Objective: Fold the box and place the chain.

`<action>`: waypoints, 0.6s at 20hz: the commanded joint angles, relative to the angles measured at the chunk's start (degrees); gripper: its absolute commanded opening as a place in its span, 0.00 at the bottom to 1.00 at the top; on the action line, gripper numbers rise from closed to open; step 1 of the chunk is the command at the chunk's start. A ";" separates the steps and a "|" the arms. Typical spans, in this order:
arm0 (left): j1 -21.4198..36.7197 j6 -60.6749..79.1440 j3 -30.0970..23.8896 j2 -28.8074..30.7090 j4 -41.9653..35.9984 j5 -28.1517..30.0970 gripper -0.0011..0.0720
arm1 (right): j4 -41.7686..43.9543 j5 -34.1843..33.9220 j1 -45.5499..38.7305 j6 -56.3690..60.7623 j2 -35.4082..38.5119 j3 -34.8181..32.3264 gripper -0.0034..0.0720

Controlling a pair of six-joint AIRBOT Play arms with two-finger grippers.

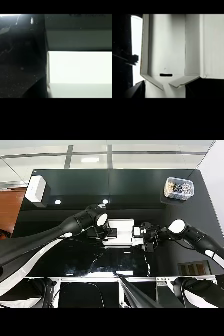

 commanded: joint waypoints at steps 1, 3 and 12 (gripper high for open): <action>0.02 0.37 0.04 -0.02 0.00 -0.04 0.05 | 0.15 -1.49 0.00 0.11 0.20 0.07 0.84; 0.02 0.37 0.04 -0.02 -0.07 0.24 0.05 | 2.60 -2.05 0.02 0.11 0.20 0.07 0.60; 0.02 0.35 0.04 -0.02 -0.28 0.39 0.05 | 12.11 -4.98 3.82 0.15 0.00 0.04 0.21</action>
